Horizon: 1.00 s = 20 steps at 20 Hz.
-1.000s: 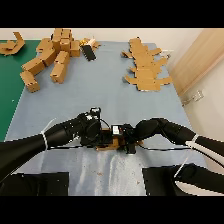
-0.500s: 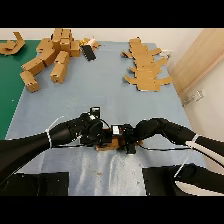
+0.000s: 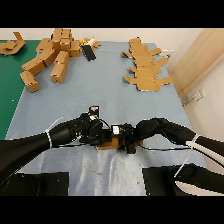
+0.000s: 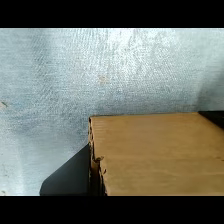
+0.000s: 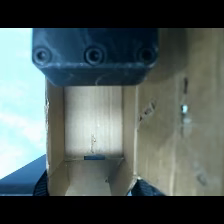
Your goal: Fold the box.
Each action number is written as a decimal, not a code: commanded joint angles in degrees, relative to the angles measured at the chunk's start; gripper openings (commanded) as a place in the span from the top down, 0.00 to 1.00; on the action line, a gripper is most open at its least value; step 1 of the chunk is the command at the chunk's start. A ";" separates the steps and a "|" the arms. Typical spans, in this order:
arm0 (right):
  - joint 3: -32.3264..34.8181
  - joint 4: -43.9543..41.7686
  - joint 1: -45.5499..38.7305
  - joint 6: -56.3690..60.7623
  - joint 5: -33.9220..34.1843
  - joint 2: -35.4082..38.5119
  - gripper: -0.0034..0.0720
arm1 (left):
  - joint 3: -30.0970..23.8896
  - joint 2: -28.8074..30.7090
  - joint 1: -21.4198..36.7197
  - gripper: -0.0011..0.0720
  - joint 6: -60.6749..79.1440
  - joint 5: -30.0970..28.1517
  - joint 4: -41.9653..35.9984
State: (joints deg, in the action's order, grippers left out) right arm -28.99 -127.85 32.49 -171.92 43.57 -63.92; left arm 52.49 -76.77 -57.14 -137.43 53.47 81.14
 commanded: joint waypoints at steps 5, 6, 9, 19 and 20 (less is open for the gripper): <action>-0.04 -0.09 0.04 -0.04 0.00 -0.04 0.29 | 0.07 0.00 -0.02 0.72 0.00 -2.67 -0.63; -0.04 -0.09 0.04 -0.04 0.00 -0.04 0.29 | 0.07 0.00 -0.02 0.41 0.00 -3.04 -1.03; -0.04 -0.09 0.04 -0.04 0.00 -0.04 0.29 | 0.07 0.22 -0.02 0.32 -0.02 -3.48 -1.49; -0.04 -0.09 0.04 -0.04 0.00 -0.04 0.29 | 0.07 4.79 0.33 0.32 0.02 -0.26 -0.92; -0.04 -0.09 0.04 -0.04 0.02 -0.04 0.29 | 0.07 5.49 0.48 0.32 0.00 0.20 -0.37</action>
